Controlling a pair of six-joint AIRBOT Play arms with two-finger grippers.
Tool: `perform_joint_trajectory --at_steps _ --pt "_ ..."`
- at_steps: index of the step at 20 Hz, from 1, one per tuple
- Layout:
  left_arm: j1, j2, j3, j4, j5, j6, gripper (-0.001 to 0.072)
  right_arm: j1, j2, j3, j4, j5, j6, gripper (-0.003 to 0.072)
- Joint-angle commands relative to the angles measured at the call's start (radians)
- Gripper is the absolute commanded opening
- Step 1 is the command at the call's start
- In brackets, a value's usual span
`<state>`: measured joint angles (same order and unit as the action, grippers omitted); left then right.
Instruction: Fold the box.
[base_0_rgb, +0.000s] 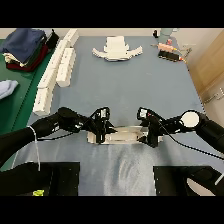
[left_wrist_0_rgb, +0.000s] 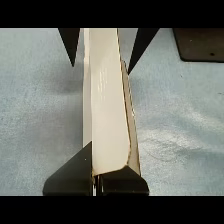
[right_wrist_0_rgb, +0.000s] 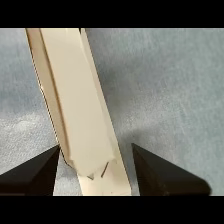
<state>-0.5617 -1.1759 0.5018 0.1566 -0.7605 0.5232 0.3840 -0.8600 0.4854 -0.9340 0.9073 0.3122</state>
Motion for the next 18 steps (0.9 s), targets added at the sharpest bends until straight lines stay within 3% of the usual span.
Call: perform_joint_trajectory --at_steps 1,11,15,18 --pt "0.000 0.000 0.001 0.000 0.000 0.000 0.0015 -0.008 -0.011 0.002 0.023 -0.007 0.012 0.0720" --pt "0.000 0.000 0.001 0.000 0.000 0.000 0.0015 -0.008 -0.012 0.002 0.024 -0.050 0.008 0.0720" --pt "0.000 0.000 0.001 0.000 0.000 0.000 0.0015 -0.009 -0.015 -0.023 0.051 -0.029 -0.230 0.0687" --pt "0.000 0.000 0.001 0.000 0.000 0.000 0.0015 -0.033 -0.044 -0.057 0.153 -0.008 -0.307 0.0669"
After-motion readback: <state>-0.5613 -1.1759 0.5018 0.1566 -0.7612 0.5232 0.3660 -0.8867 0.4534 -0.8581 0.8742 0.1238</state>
